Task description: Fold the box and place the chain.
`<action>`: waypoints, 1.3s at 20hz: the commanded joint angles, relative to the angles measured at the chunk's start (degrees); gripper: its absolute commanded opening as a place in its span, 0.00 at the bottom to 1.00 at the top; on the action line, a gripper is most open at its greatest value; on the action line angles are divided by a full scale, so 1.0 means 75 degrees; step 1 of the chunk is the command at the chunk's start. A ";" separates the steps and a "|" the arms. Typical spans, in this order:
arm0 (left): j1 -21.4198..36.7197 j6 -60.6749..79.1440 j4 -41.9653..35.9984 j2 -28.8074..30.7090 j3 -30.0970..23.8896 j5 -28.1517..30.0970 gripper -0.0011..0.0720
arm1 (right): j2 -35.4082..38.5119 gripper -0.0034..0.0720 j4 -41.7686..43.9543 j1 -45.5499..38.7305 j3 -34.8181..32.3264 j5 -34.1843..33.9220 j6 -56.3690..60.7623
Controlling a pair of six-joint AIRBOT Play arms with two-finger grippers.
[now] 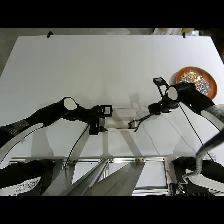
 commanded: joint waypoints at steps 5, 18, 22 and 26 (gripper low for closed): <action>0.0003 0.0003 0.0000 -0.0003 -0.0003 0.0003 0.16 | -0.0323 0.15 0.0146 -0.0023 -0.0009 0.0251 -0.0064; 0.0003 0.0003 0.0000 0.0000 -0.0003 0.0000 0.16 | 0.3351 0.07 0.1011 0.1195 -0.0009 0.0711 -0.0379; 0.0003 0.0003 0.0000 0.0000 -0.0003 0.0000 0.16 | 0.3681 0.07 0.2218 0.2375 -0.0009 -0.0571 -0.0373; 0.0003 0.0003 0.0000 -0.0003 -0.0003 0.0000 0.16 | 0.3576 0.07 0.2605 0.3485 -0.0009 -0.1751 0.0006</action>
